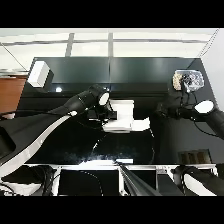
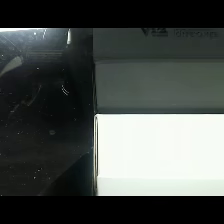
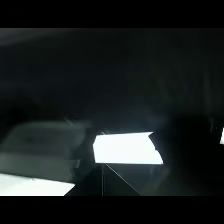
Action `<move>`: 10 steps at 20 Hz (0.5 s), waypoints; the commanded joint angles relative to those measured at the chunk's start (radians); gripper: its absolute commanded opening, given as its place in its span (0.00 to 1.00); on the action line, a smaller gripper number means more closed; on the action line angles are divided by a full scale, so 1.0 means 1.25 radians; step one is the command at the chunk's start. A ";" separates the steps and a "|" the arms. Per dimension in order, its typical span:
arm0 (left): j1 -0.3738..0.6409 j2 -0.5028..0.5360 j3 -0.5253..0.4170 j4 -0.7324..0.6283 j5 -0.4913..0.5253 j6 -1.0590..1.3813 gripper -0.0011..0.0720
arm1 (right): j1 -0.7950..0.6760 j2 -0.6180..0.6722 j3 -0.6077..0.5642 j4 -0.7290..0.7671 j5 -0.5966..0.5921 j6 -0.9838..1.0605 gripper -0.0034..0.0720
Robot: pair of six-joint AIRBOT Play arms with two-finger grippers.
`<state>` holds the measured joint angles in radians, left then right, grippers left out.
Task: Fold the box and place the chain.
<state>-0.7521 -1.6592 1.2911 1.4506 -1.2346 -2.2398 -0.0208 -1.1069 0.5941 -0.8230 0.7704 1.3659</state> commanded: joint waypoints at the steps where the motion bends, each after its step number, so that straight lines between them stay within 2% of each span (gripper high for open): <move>1: 0.001 0.000 0.000 0.002 -0.001 0.000 0.05 | -0.016 -0.097 0.000 0.028 0.140 0.091 0.06; 3: 0.001 0.000 0.000 0.002 -0.001 0.000 0.05 | 0.011 -0.153 0.000 0.124 0.207 -0.018 0.06; 5: 0.001 0.000 0.000 0.002 -0.001 0.000 0.05 | 0.046 -0.183 0.001 0.172 0.227 -0.075 0.06; 10: 0.001 0.000 0.000 0.002 -0.003 0.000 0.05 | 0.087 -0.185 0.032 0.177 0.233 -0.139 0.07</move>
